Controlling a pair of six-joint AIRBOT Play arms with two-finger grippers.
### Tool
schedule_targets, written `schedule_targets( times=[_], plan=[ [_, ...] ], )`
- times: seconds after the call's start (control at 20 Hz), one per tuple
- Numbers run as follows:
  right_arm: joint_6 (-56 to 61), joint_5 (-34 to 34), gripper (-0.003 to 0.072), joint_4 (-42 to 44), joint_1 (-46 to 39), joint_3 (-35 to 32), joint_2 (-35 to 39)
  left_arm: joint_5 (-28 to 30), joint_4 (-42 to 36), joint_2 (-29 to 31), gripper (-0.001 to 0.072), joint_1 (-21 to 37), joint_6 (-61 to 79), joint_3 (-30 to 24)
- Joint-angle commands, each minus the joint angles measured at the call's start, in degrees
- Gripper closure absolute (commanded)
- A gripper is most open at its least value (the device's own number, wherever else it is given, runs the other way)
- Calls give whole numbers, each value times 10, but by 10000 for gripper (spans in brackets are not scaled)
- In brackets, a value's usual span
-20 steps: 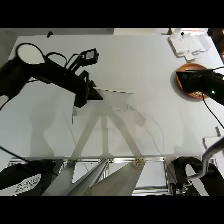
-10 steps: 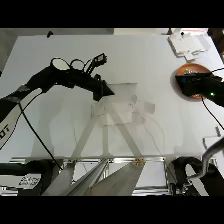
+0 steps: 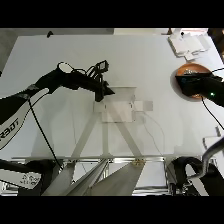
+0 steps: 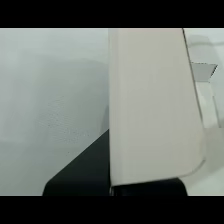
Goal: Fold the box and place the chain.
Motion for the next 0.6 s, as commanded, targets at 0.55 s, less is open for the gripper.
schedule_targets(
  times=[0.55],
  plan=[
    [0,-5,280,0,0,0,-9,-8,-44,-63,710,1,74,0]
  ],
)
